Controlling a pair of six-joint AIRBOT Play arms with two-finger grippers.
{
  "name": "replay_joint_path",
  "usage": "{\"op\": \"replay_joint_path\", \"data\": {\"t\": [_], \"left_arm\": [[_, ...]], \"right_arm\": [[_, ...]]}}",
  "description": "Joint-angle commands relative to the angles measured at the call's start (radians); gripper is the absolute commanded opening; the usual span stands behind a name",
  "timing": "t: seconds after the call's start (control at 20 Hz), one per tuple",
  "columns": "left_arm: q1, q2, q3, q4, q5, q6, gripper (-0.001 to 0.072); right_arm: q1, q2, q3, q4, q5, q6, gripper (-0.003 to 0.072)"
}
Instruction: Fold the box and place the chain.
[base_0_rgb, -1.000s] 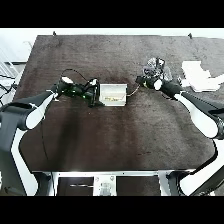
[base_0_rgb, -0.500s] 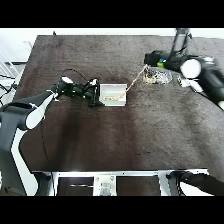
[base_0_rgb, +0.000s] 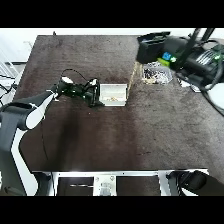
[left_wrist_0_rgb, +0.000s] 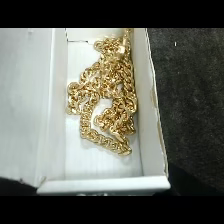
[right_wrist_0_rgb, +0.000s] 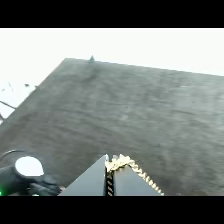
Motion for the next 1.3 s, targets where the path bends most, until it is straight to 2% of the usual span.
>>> {"op": "replay_joint_path", "data": {"t": [0.0,0.4,0.7,0.8,0.9,1.25], "left_arm": [[0.000,-0.001,0.000,0.000,0.000,0.000,0.0490],[0.000,-0.001,0.000,0.000,0.000,0.000,0.0491],[0.000,-0.001,0.000,0.000,0.000,0.000,0.0491],[0.000,-0.001,0.000,0.000,0.000,0.000,0.0491],[0.000,-0.001,0.000,0.000,0.000,0.000,0.0490],[0.000,-0.001,0.000,0.000,0.000,0.000,0.0491]], "right_arm": [[0.092,-0.058,0.001,-0.198,0.023,0.203,0.0010],[0.082,-0.124,0.005,-0.308,0.032,0.284,0.0010],[0.058,-0.124,0.078,-0.342,0.033,0.299,0.0010],[0.057,-0.126,0.072,-0.351,0.092,0.300,0.0010],[0.048,-0.138,0.061,-0.358,0.103,0.301,0.0010],[-0.019,-0.208,0.064,-0.360,0.002,0.341,0.0010]]}}
